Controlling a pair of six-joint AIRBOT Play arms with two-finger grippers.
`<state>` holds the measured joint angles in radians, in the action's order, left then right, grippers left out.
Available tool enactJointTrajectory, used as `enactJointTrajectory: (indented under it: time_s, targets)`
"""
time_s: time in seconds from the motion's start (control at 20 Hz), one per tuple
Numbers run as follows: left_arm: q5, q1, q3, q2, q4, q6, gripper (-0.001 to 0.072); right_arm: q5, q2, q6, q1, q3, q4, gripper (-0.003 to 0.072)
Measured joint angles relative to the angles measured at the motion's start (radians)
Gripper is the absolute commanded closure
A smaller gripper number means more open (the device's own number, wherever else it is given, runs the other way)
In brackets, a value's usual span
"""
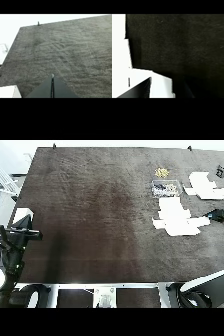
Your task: Fold the box and place the chain.
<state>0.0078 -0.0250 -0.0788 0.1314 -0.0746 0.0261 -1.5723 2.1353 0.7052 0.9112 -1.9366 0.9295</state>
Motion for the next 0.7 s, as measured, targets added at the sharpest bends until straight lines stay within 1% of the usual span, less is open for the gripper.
enactJointTrajectory:
  time_s: [0.15, 0.2, 0.4, 0.5, 0.55, 0.65, 0.7]
  targets:
    - [0.0, 0.0, 0.0, 0.0, 0.0, 0.0, 0.0687, -0.04, 0.014, 0.003, -0.007, -0.002, 0.003, 0.0197]
    - [0.0, 0.0, 0.0, 0.0, 0.0, 0.0, 0.0687, -0.054, 0.017, 0.003, -0.009, -0.002, 0.003, 0.0243]
    - [0.0, 0.0, 0.0, 0.0, 0.0, 0.0, 0.0687, -0.11, 0.022, 0.023, -0.02, 0.013, 0.005, 0.027]
    - [0.0, 0.0, 0.0, 0.0, 0.0, 0.0, 0.0688, -0.126, 0.023, 0.028, -0.025, 0.03, 0.005, 0.0321]
    - [0.0, 0.0, 0.0, 0.0, 0.0, 0.0, 0.0688, -0.132, 0.023, 0.031, -0.027, 0.037, 0.006, 0.0363]
    - [0.0, 0.0, 0.0, 0.0, 0.0, 0.0, 0.0687, -0.146, 0.023, 0.033, -0.034, 0.049, 0.005, 0.0648]
    - [0.0, 0.0, 0.0, 0.0, 0.0, 0.0, 0.0688, -0.156, 0.023, 0.034, -0.034, 0.052, 0.0, 0.0681]
